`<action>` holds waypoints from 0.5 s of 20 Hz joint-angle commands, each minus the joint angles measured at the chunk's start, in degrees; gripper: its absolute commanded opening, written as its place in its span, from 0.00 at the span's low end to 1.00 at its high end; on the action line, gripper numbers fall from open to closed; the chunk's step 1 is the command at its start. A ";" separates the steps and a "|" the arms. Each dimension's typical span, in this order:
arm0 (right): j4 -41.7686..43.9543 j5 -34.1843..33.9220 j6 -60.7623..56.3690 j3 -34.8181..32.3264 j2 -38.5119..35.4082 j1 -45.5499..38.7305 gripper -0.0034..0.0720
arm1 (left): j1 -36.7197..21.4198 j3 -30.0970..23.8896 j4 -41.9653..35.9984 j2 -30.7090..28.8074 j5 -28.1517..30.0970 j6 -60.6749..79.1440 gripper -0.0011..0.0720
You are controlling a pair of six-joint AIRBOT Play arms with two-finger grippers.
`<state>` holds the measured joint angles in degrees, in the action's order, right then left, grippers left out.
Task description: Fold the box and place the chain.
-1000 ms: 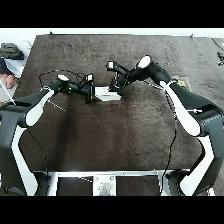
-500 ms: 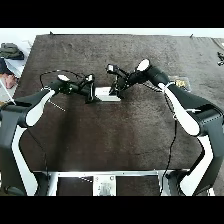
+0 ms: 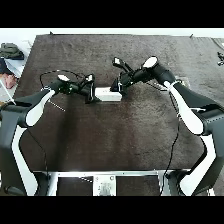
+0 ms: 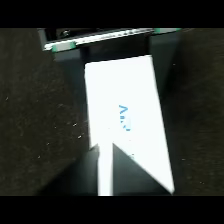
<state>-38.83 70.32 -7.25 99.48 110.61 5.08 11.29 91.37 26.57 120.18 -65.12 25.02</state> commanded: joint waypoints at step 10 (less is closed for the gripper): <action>-5.79 2.29 -5.03 -0.11 4.63 -0.42 0.03 | -0.04 0.00 -0.02 0.00 0.11 0.02 0.58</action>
<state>-41.52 71.96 -11.40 99.46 114.63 4.64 11.29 91.37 26.57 120.18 -65.06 25.04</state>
